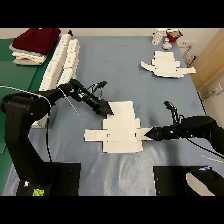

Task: Fold the box.

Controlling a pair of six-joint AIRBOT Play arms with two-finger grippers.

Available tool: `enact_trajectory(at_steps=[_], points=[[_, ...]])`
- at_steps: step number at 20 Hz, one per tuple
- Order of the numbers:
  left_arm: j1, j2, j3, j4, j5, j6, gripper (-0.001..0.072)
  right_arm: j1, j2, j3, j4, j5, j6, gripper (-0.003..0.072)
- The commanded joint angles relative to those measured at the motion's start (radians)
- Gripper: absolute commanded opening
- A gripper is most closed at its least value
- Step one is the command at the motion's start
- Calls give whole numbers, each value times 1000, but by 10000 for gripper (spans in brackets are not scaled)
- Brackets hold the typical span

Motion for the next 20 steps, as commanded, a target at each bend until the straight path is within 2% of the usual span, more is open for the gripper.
enact_trajectory(at_steps=[1,11,12,13,14,18,19,20], points=[[-8,-8,12,17,-43,34,464,0,-2,-1,-2,-1,0,6],[-50,-8,87,30,-44,82,463,0,-2,-1,-13,-1,0,6],[-50,-8,90,30,-45,82,437,0,-3,-1,-13,-1,0,6],[-50,-8,90,34,-49,89,246,0,-3,-1,-13,0,0,6],[-50,-8,90,39,-73,119,107,0,-6,-1,-14,-1,0,6],[-51,-8,90,40,-115,126,101,0,-14,-1,-18,1,-1,6],[-51,-8,90,41,-117,133,13,0,-14,-1,-18,1,-1,6],[-51,-8,90,42,-117,134,13,0,-13,-1,-18,1,-1,6]])
